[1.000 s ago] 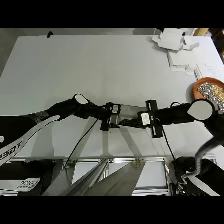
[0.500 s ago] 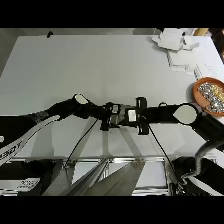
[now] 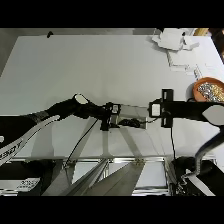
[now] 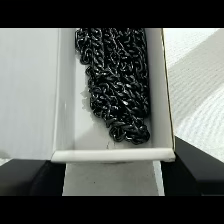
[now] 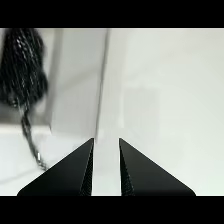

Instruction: Fold the box and place the chain.

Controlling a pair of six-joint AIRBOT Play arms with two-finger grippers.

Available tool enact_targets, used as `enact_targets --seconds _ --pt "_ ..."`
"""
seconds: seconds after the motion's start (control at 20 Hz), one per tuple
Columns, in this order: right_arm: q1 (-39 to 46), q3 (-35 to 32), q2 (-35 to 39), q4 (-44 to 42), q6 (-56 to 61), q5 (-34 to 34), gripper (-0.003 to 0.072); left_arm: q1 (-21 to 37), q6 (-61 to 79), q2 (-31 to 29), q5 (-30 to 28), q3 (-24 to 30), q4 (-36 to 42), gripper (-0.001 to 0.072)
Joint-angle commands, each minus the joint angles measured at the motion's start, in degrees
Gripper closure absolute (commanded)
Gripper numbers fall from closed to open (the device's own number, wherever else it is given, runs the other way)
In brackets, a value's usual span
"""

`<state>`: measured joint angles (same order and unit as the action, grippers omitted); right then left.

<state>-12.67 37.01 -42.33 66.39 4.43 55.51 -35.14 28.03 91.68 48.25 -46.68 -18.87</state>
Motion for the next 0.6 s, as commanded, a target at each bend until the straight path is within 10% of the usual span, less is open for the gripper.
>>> enact_targets --seconds 0.0,0.55 --pt "13.9 -0.9 -2.0 2.1 -7.1 5.4 0.0500 0.0 0.0 0.0 0.0 0.0 0.0 0.0277" --pt "16.5 -5.2 -18.2 -3.3 -22.5 -2.4 0.0504 0.0 0.0 0.0 0.0 0.0 0.0 0.0277"
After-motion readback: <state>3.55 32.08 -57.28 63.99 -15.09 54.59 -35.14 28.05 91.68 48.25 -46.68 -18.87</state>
